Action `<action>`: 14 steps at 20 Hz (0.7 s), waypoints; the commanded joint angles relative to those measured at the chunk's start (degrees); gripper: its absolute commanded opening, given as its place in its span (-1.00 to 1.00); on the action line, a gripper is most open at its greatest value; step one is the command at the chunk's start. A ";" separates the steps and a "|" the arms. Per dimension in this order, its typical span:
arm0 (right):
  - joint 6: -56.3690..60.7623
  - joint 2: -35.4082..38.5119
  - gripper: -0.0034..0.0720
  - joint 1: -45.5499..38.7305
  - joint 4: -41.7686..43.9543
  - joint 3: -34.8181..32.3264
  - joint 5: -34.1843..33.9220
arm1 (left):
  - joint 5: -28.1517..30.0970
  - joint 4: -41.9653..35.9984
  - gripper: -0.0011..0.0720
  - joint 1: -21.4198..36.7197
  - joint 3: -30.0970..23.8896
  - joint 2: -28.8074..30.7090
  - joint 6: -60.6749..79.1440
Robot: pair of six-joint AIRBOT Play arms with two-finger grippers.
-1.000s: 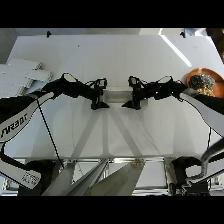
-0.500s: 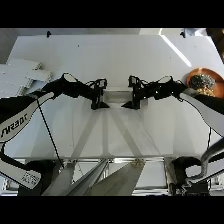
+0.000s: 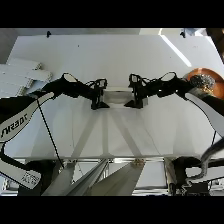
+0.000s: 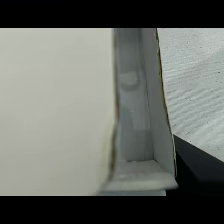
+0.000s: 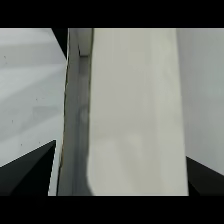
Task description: Fold the box and place the chain.
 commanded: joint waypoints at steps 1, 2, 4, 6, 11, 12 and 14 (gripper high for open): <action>10.62 4.76 0.97 -0.02 -11.10 -0.02 0.79 | 0.00 0.00 -0.02 -0.02 -0.02 -0.04 -0.02; 13.07 6.32 0.94 -0.02 -13.90 -0.02 1.33 | 0.00 0.00 -0.02 -0.02 -0.02 -0.04 -0.02; 18.03 9.18 0.63 -0.02 -18.27 -0.02 3.48 | 0.00 -0.02 -0.02 -0.02 -0.02 -0.04 -0.02; 23.26 12.22 0.03 -0.02 -20.59 -0.02 7.98 | 0.00 -0.02 -0.02 -0.02 -0.02 -0.04 -0.02; 25.81 16.04 -0.88 0.02 -17.14 -0.02 14.62 | 0.00 -0.02 -0.02 -0.02 -0.02 -0.04 -0.02; 27.47 16.02 -0.88 0.02 -17.07 -0.02 14.40 | 0.00 -0.02 -0.02 -0.02 -0.02 -0.04 -0.02; 32.87 16.02 -0.88 0.04 -16.37 -0.02 13.44 | 0.00 0.00 -0.02 -0.02 -0.02 -0.04 -0.02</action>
